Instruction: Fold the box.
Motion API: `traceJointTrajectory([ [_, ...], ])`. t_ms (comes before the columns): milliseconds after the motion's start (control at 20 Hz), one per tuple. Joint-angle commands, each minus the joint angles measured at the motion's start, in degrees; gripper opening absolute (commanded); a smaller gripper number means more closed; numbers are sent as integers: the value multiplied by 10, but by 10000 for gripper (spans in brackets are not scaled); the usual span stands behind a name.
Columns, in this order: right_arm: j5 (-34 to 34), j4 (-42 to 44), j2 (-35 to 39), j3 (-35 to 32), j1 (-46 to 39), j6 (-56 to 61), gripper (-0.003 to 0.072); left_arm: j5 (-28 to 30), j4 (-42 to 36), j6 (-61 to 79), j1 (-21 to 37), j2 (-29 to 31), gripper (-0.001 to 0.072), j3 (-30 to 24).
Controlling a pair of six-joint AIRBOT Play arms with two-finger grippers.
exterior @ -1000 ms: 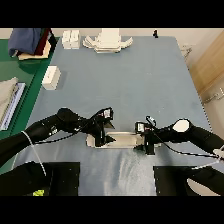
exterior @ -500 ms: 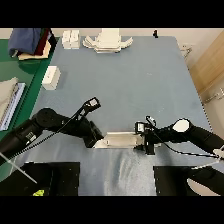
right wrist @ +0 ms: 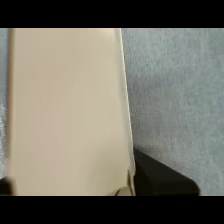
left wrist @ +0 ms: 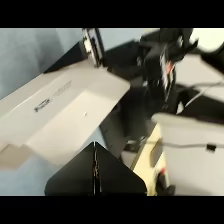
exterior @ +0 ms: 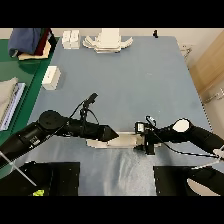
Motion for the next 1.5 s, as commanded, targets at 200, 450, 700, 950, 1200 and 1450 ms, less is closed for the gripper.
traceJointTrajectory([
  [200, 0, 0, 0, 1, 0, 0, 514, 211, -77, -18, -16, -63, 13, 1],
  [450, 0, 0, 0, 1, 0, 0, 514, 198, -77, -40, -17, -134, 13, 1],
  [700, 0, 0, 0, 1, 0, 0, 514, 166, -75, -60, -15, -189, 12, 1],
  [950, 0, 0, 0, 1, 0, 0, 514, 159, -73, -64, -9, -207, 12, 1],
  [1200, 0, 0, 0, 1, 0, 0, 513, 120, -73, -62, 22, -208, 13, 4],
  [1450, 0, 0, 0, 1, 0, 0, 513, 110, -74, -31, 24, -207, 13, 26],
])
